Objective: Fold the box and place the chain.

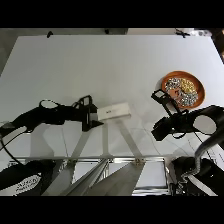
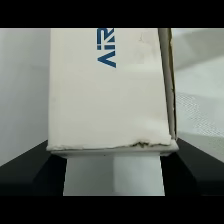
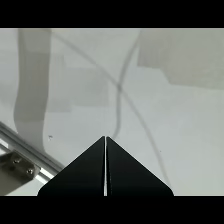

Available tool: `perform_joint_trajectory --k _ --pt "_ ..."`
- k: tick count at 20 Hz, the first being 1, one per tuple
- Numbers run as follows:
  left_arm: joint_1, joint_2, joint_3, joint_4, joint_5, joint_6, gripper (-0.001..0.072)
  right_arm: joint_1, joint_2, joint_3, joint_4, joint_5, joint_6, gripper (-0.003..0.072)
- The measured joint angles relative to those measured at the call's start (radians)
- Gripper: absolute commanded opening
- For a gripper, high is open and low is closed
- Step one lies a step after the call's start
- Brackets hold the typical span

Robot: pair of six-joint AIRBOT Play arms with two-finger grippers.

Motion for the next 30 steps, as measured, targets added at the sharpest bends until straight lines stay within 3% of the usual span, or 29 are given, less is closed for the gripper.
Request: perform_joint_trajectory --k 5,8,13,16,17,18,19,20,21,25,30 --pt "0.266 0.192 0.0 0.163 0.088 -0.303 0.0002 0.0 0.0 0.0 0.0 -0.002 0.0 0.0009" --pt "0.436 0.281 0.0 0.378 0.168 -0.536 0.0002 0.0 0.0 0.0 0.007 -0.003 0.0 0.0009" --pt "0.658 0.317 -0.012 0.816 0.215 -1.014 0.0003 0.0 0.0 0.0 0.044 -0.003 0.0 0.0009" --pt "0.726 0.303 -0.024 0.969 0.199 -1.199 0.0005 0.0 0.0 0.0 0.06 -0.003 0.0 0.0009" --pt "0.738 0.296 -0.026 1.006 0.181 -1.233 0.0053 0.0 0.0 0.0 0.062 -0.003 0.0 0.001" --pt "0.747 0.291 -0.027 1.038 0.166 -1.258 0.0248 0.0 0.0 0.0 0.065 -0.003 0.0 0.0012" --pt "0.753 0.286 -0.028 1.065 0.148 -1.28 0.0522 0.0 0.0 0.0 0.067 -0.003 0.0 0.0013" --pt "0.758 0.284 -0.029 1.085 0.13 -1.293 0.0676 0.0 0.0 0.0 0.067 -0.003 0.0 0.0045" --pt "0.762 0.283 -0.03 1.108 0.109 -1.306 0.0683 0.0 0.0 0.0 0.068 -0.003 0.0 0.0081" --pt "0.767 0.319 -0.03 1.133 0.093 -1.328 0.069 0.0 0.0 0.0 0.071 -0.003 0.0 0.0083" --pt "0.732 0.475 -0.03 1.116 0.109 -1.332 0.0688 0.0 0.0 0.0 0.071 -0.012 0.0 0.0083"
